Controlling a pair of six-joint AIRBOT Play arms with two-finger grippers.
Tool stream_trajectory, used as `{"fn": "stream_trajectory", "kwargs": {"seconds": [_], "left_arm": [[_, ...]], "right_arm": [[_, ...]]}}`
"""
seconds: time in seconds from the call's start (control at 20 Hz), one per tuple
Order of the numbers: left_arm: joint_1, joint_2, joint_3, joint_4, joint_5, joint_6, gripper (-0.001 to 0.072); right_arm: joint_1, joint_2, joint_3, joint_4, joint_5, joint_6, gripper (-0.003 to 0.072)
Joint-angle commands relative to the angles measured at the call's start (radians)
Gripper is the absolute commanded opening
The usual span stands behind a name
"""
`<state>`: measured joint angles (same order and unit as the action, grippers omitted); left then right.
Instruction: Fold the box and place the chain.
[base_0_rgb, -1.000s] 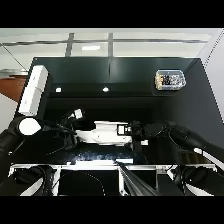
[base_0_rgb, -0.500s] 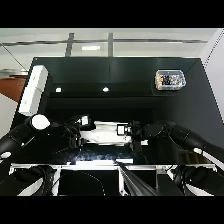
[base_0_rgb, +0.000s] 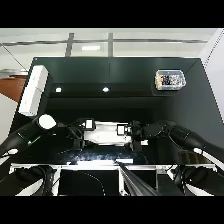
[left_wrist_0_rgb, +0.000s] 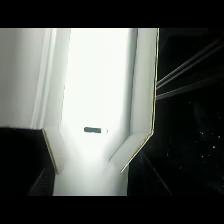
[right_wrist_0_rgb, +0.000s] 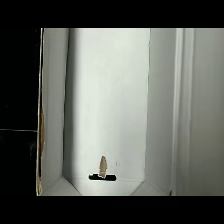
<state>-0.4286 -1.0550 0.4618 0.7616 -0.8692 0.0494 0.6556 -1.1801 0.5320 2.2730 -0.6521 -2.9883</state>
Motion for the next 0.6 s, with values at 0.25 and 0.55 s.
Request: {"fn": "stream_trajectory", "kwargs": {"seconds": [0.25, 0.55], "left_arm": [[-0.058, -0.012, 0.000, -0.005, 0.084, 0.007, 0.0348], [-0.059, -0.012, 0.000, -0.032, 0.087, 0.007, 0.0276]], "right_arm": [[0.001, -0.001, 0.000, 0.000, 0.000, 0.004, 0.0549], [0.001, -0.001, 0.000, 0.000, 0.001, 0.004, 0.0549]]}}
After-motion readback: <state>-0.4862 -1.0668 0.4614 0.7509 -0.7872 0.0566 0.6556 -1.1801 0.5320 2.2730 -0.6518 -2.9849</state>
